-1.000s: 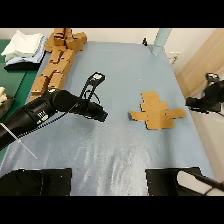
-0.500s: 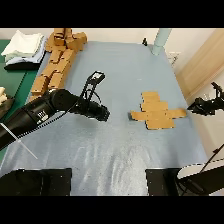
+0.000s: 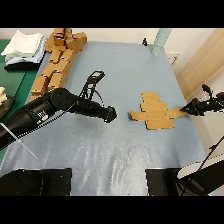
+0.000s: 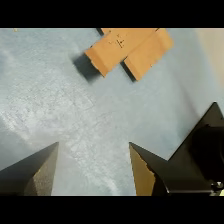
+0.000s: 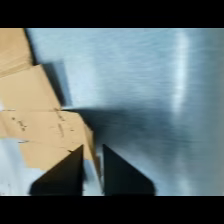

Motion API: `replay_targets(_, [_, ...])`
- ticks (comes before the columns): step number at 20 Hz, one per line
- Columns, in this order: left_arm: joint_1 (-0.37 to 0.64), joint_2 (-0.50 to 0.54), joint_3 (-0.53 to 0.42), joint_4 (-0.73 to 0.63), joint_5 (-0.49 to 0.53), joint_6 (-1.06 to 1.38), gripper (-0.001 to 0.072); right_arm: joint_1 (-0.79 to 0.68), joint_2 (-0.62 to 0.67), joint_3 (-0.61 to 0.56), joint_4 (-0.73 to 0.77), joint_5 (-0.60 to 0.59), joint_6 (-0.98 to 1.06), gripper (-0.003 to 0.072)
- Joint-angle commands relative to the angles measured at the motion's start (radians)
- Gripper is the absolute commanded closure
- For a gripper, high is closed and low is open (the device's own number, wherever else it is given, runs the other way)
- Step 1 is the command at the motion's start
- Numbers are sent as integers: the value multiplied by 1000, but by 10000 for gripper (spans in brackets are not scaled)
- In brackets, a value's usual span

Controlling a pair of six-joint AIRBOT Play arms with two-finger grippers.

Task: Fold the box.

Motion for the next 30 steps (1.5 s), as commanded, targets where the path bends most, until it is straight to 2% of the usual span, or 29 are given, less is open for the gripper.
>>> replay_targets(1, [1, 0, 0, -28, -2, 1, 47, 53, 14, 3, 89, -114, -12, 683])
replay_targets(5, [35, 0, 0, -23, -34, 17, 47, 169, 53, -32, 188, -110, 36, 684])
replay_targets(7, [81, 0, 0, -23, -93, 33, 48, 221, 146, -152, 196, -4, 51, 685])
replay_targets(10, [152, 0, 0, -24, -198, 77, 48, 269, 382, -426, 188, 223, 69, 685])
replay_targets(12, [189, 0, 0, -24, -249, 96, 48, 282, 575, -612, 123, 328, 115, 685])
replay_targets(14, [220, 0, 0, -24, -288, 118, 48, 296, 774, -778, 32, 388, 209, 685])
replay_targets(16, [234, 0, 0, -24, -307, 136, 48, 311, 942, -906, -21, 375, 252, 676])
replay_targets(17, [238, 0, 0, -24, -313, 138, 48, 311, 987, -938, -42, 369, 253, 620])
replay_targets(18, [239, -1, 0, -23, -314, 140, 48, 311, 1005, -949, -65, 369, 261, 493])
replay_targets(19, [239, -1, 0, -24, -314, 140, 48, 311, 1001, -945, -90, 370, 280, 417])
replay_targets(21, [239, -1, 0, -24, -322, 140, 48, 311, 934, -910, -93, 370, 283, 417])
replay_targets(23, [239, -1, 0, -25, -324, 140, 48, 311, 811, -842, -93, 345, 269, 418])
replay_targets(27, [237, 0, 0, -27, -327, 140, 48, 314, 576, -687, -35, 179, 187, 422])
replay_targets(29, [237, 0, 0, -41, -337, 140, 48, 342, 504, -662, -31, 156, 169, 425])
replay_targets(30, [237, -1, 0, -40, -339, 139, 48, 364, 476, -662, -32, 156, 163, 483])
